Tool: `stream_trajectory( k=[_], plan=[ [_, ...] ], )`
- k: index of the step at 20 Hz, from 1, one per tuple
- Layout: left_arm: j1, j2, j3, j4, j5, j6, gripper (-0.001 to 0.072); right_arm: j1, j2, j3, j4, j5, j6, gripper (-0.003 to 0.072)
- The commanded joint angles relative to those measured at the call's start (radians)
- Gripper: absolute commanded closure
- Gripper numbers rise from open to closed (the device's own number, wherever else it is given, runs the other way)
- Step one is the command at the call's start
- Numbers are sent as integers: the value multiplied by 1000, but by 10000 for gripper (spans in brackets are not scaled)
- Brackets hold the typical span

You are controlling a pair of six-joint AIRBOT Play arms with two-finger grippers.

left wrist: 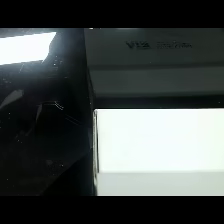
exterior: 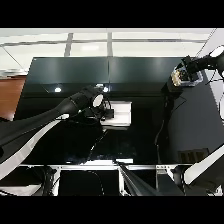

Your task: Fold the box and place the chain.

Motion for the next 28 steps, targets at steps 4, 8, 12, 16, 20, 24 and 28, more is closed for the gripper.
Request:
stream_trajectory(
  k=[4,8,12,16,20,24,28],
  plan=[
    [1,1,0,0,2,0,680,6,-14,1,-25,6,-11,136],
    [1,1,0,0,3,0,680,10,-23,2,-13,8,-84,564],
    [1,1,0,0,3,0,680,8,31,2,0,13,-240,676],
    [1,1,0,0,2,0,680,8,195,2,-25,46,-446,677],
    [1,1,0,0,2,0,679,8,423,2,-31,37,-538,678],
    [1,1,0,0,3,0,680,10,631,2,66,-5,-622,678],
    [1,1,0,0,3,0,679,10,787,2,228,-8,-690,678]
  ],
)
